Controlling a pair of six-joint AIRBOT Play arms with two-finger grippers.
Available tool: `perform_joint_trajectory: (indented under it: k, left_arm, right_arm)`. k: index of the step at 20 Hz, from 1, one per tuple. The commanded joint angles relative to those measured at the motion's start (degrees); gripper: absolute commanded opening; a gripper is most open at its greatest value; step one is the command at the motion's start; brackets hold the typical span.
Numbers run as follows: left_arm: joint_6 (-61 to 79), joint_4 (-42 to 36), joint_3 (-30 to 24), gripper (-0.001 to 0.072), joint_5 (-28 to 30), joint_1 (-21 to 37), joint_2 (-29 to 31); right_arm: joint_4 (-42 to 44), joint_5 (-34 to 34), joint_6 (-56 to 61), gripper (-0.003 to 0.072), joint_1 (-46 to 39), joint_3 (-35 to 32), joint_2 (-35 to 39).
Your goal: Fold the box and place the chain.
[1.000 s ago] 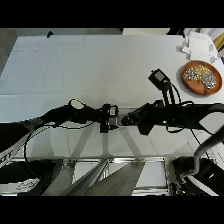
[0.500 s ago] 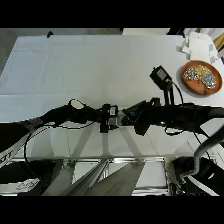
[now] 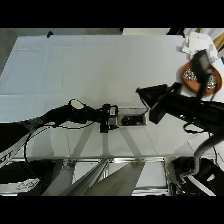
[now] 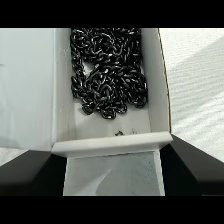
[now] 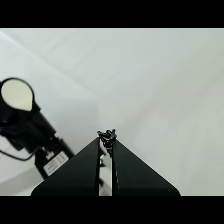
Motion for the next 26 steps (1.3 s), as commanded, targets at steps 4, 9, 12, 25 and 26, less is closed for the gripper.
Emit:
perform_joint_trajectory:
  k: [4, 9, 12, 25, 26]
  left_arm:
    - [0.00, 0.00, 0.04, 0.0073, 0.02, 0.04, 0.00]
    - [0.00, 0.02, 0.04, 0.0073, 0.02, 0.04, 0.00]
    - [0.00, 0.00, 0.04, 0.0073, 0.02, 0.04, 0.00]
    - [0.00, 0.02, 0.04, 0.0073, 0.00, 0.04, 0.00]
    - [0.00, 0.02, 0.04, 0.0073, 0.02, 0.04, 0.00]
  right_arm:
    - [2.23, 7.96, -0.74, 0.0016, -2.14, 0.04, 3.32]
    - [2.32, 21.97, -3.63, 0.0017, -2.14, 0.04, -8.37]
    - [2.32, 21.94, -3.74, 0.0017, -2.14, 0.02, -16.50]
    - [-0.39, 23.98, -8.22, 0.0249, -2.16, 0.72, -24.30]
    - [-0.33, 23.89, -8.26, 0.0249, -2.16, 2.19, -24.17]
